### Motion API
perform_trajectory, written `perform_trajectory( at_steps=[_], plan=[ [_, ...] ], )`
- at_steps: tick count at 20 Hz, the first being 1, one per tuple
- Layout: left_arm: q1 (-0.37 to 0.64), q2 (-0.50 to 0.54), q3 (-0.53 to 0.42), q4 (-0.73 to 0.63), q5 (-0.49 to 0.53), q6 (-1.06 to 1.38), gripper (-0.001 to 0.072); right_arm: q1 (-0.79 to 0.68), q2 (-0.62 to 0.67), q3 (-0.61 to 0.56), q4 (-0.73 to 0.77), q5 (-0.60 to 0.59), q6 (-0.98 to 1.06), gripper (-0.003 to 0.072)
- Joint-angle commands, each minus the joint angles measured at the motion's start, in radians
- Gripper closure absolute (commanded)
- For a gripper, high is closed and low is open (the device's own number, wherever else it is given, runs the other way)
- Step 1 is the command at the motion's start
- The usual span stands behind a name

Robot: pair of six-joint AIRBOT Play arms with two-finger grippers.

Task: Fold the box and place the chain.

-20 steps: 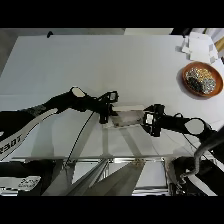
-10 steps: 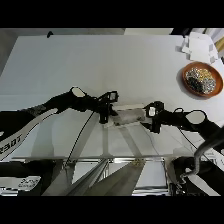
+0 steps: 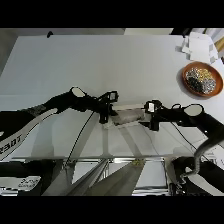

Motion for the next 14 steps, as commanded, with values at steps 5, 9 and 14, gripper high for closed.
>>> perform_trajectory(
  at_steps=[5,9,14],
  plan=[
    [-0.001,0.001,0.000,0.000,-0.001,0.000,0.0699,-0.030,-0.051,0.039,-0.053,0.124,-0.006,0.0000],
    [-0.001,0.001,0.000,0.000,-0.001,0.000,0.0699,0.000,-0.053,0.039,-0.071,0.137,0.010,0.0003],
    [-0.001,0.001,0.000,0.000,-0.001,0.000,0.0699,0.022,-0.088,0.039,-0.070,0.137,0.036,0.0005]
  ],
)
